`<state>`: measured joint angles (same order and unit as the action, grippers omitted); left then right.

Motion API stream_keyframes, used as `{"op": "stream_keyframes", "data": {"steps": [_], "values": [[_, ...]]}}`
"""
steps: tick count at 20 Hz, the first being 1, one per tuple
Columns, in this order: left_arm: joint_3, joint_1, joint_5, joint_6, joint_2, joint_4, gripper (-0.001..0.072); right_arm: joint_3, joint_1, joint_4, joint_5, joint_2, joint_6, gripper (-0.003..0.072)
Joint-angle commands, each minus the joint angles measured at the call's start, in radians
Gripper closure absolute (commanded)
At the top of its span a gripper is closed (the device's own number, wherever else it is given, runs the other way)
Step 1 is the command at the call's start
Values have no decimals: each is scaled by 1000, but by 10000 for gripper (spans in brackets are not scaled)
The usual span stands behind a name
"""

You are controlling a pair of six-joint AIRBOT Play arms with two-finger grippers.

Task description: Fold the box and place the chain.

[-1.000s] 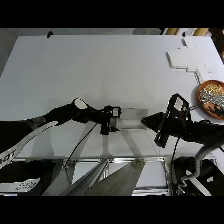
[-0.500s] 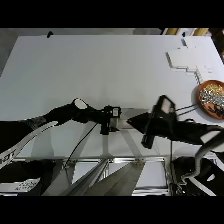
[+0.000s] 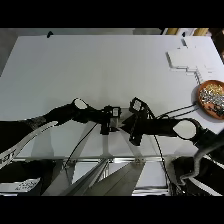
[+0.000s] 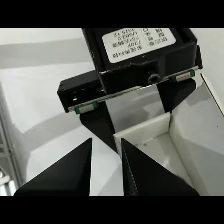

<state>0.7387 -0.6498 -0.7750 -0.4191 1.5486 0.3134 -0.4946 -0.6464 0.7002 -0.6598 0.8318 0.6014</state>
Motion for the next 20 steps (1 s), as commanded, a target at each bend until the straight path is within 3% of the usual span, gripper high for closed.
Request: {"op": "stream_keyframes", "data": {"steps": [1,4,7,11,13,17,20], "values": [[0,0,0,0,0,0,501,-71,59,47,-167,2,0,484],[0,0,0,0,0,0,501,-167,216,200,-392,-7,0,490],[0,0,0,0,0,0,501,-172,380,427,-483,-2,-1,490],[0,0,0,0,0,0,501,-155,488,606,-469,27,-3,473],[0,0,0,0,0,0,501,-124,494,604,-426,50,-61,405],[0,0,0,0,0,0,501,-38,494,605,-332,87,-335,406],[0,0,0,0,0,0,501,19,494,594,-241,88,-350,418]]}}
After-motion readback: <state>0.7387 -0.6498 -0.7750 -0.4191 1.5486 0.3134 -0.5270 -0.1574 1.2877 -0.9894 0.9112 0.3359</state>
